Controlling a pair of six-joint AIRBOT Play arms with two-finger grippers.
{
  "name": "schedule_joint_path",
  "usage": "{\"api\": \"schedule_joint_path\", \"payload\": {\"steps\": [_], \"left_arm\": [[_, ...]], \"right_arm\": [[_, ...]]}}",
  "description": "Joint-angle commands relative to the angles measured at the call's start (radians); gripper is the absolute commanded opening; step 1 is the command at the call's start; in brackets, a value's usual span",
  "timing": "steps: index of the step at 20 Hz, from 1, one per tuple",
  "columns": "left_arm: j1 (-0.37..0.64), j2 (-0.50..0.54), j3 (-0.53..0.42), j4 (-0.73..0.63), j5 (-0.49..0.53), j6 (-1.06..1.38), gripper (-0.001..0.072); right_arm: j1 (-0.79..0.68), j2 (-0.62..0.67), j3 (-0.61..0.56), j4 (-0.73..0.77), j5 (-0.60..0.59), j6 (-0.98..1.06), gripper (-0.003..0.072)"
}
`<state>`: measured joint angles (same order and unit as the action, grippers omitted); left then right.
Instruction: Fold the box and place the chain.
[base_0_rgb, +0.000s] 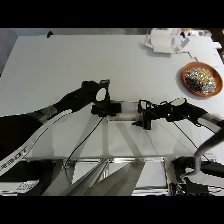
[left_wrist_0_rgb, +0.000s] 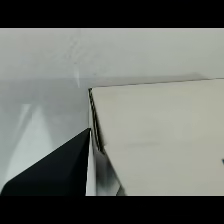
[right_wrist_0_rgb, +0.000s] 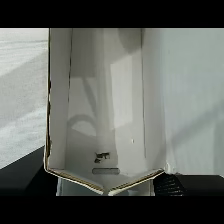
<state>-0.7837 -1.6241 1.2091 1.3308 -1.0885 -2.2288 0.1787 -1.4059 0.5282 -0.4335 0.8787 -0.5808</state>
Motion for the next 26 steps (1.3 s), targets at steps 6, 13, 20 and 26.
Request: {"api": "schedule_joint_path", "payload": {"steps": [6, 13, 20, 26], "left_arm": [[-0.016, -0.043, 0.04, 0.096, -0.134, -0.185, 0.0262], [-0.033, -0.062, 0.04, 0.098, -0.101, -0.2, 0.0182], [-0.041, -0.063, 0.04, 0.099, -0.098, -0.199, 0.0002], [-0.04, -0.048, 0.045, 0.096, -0.106, -0.194, 0.0168]], "right_arm": [[0.0, -0.001, 0.0, 0.0, 0.0, 0.0, 0.0437], [0.0, -0.001, 0.0, 0.0, 0.0, 0.0, 0.0437], [0.0, -0.001, 0.0, 0.0, 0.0, 0.0, 0.0437], [0.0, -0.001, 0.0, 0.0, 0.0, 0.0, 0.0437]]}}
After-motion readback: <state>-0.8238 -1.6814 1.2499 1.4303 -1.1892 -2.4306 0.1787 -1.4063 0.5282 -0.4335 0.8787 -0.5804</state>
